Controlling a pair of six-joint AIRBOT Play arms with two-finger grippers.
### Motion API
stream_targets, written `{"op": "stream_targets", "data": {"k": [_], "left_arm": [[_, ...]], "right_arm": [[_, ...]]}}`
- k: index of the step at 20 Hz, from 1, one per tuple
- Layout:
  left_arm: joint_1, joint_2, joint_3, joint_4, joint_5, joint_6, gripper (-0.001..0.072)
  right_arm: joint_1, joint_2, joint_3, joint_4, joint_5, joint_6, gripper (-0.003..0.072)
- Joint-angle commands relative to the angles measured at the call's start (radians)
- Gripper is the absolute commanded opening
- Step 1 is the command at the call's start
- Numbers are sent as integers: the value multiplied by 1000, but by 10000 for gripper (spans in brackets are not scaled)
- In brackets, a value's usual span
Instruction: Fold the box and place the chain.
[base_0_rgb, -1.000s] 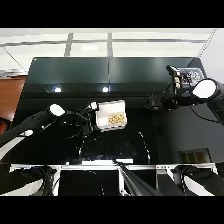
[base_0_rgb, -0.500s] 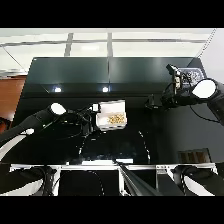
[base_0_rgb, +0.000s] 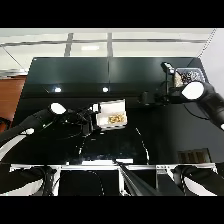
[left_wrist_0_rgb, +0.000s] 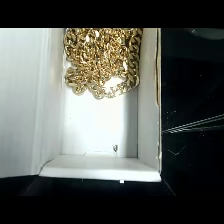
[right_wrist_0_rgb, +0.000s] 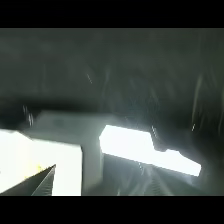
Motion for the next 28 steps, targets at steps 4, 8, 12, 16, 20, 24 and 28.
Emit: {"op": "stream_targets", "data": {"k": [4,8,12,16,20,24,28], "left_arm": [[0,0,0,-8,-1,5,388],[0,0,0,-8,-1,5,388],[0,0,0,-8,-1,5,388],[0,0,0,-8,-1,5,388],[0,0,0,-8,-2,5,388],[0,0,0,-8,-2,5,388],[0,0,0,-8,-3,5,388]], "right_arm": [[123,-143,73,90,-313,-148,715],[125,-166,83,139,-140,-433,715],[125,-165,118,139,86,-782,715],[129,-163,134,188,161,-1194,715],[135,-164,124,291,168,-1371,715],[144,-177,80,338,168,-1435,715],[176,-189,80,330,131,-1463,715]]}}
